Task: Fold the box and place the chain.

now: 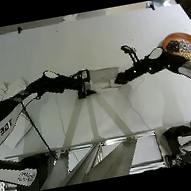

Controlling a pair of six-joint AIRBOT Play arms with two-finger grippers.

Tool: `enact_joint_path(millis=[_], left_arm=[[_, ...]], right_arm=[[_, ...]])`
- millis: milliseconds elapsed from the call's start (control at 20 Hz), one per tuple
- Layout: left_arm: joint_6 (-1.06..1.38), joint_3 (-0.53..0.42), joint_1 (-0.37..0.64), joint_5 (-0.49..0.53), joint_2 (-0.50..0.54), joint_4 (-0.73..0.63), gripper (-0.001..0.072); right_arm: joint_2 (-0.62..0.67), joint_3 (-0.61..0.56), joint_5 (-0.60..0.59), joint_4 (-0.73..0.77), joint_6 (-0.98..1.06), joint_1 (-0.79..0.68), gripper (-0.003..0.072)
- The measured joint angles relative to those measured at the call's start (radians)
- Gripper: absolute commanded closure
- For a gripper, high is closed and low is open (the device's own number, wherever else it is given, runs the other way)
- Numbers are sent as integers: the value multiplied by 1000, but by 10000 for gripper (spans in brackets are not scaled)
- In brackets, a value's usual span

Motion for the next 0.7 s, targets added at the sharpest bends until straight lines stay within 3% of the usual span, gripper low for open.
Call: enact_joint_path(millis=[400, 700], left_arm=[[0, 0, -1, -2, 0, -1, 554], [0, 0, 0, 0, 0, 3, 554]], right_arm=[[57, 6, -111, -393, 491, 163, 333], [62, 32, -159, -517, 763, 255, 355]])
